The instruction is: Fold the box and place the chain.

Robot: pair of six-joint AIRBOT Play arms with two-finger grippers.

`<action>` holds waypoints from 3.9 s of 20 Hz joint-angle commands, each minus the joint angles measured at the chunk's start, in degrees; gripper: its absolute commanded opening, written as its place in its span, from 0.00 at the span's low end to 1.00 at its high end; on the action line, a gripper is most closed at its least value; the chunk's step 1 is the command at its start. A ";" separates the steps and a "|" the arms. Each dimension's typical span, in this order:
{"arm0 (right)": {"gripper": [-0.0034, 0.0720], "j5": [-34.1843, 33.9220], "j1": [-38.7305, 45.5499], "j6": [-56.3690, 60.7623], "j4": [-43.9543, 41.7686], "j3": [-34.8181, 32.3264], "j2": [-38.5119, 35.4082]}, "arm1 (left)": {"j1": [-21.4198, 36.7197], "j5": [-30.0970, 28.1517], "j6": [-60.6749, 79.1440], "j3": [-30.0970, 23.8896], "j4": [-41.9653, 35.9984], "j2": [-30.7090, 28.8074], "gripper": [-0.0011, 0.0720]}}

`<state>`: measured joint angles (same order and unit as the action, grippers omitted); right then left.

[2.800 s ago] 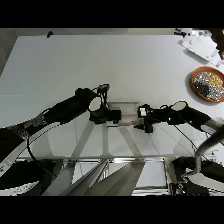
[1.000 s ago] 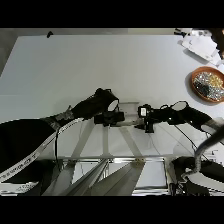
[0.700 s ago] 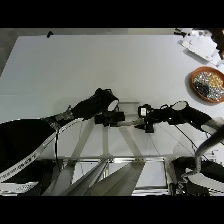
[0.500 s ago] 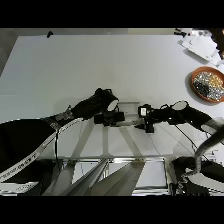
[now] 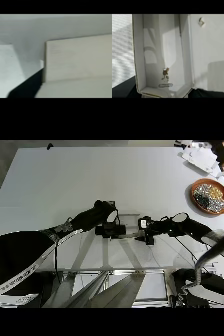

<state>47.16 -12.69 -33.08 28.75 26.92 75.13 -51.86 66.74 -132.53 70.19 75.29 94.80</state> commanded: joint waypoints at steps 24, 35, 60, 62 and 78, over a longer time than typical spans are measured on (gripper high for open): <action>0.65 0.00 -0.04 0.20 -0.09 -0.02 0.04 | 16.24 -12.59 121.98 -29.20 -27.17 -31.76 0.97; 0.65 0.00 -0.04 0.22 -0.09 -0.02 0.04 | 16.59 -27.04 133.35 -31.56 -41.16 -15.23 0.99; 0.65 0.00 -0.07 0.22 -0.09 -0.02 0.04 | 16.70 -21.31 144.47 -31.61 -45.92 -13.09 0.30; 0.65 0.00 -0.04 0.20 -0.09 -0.02 0.04 | 16.74 -21.05 143.84 -31.61 -45.94 -13.11 0.30; 0.65 0.04 -0.04 0.17 -0.09 -0.02 0.04 | 16.74 -20.61 143.86 -31.61 -46.07 -13.11 0.30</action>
<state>47.33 -12.78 -32.95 28.75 26.83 75.22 -35.07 45.98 11.33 38.63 29.19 81.67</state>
